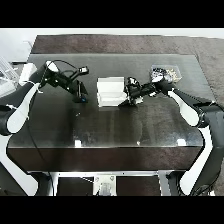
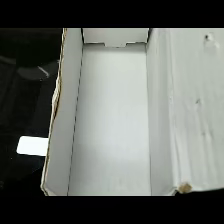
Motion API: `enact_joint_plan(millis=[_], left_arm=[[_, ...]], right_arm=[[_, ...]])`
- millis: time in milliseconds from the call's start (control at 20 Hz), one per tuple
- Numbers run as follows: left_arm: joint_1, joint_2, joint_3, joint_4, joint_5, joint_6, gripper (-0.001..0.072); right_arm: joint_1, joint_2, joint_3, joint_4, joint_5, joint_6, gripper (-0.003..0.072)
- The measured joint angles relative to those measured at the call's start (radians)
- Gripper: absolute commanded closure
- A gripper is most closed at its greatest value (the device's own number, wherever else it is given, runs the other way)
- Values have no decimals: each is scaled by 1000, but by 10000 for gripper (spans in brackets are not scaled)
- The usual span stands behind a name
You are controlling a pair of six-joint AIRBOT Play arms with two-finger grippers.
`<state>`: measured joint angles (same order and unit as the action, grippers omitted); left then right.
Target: Fold the box and place the chain.
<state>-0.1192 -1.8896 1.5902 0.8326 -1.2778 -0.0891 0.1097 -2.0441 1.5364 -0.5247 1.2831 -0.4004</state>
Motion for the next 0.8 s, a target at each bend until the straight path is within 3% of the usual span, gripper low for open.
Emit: enact_joint_plan(millis=[300,800], left_arm=[[-1,-24,-81,-178,122,260,-11],[-43,-68,-96,-300,152,375,-11]], right_arm=[[0,0,0,0,0,0,107],[-1,0,0,-2,2,-1,107]])
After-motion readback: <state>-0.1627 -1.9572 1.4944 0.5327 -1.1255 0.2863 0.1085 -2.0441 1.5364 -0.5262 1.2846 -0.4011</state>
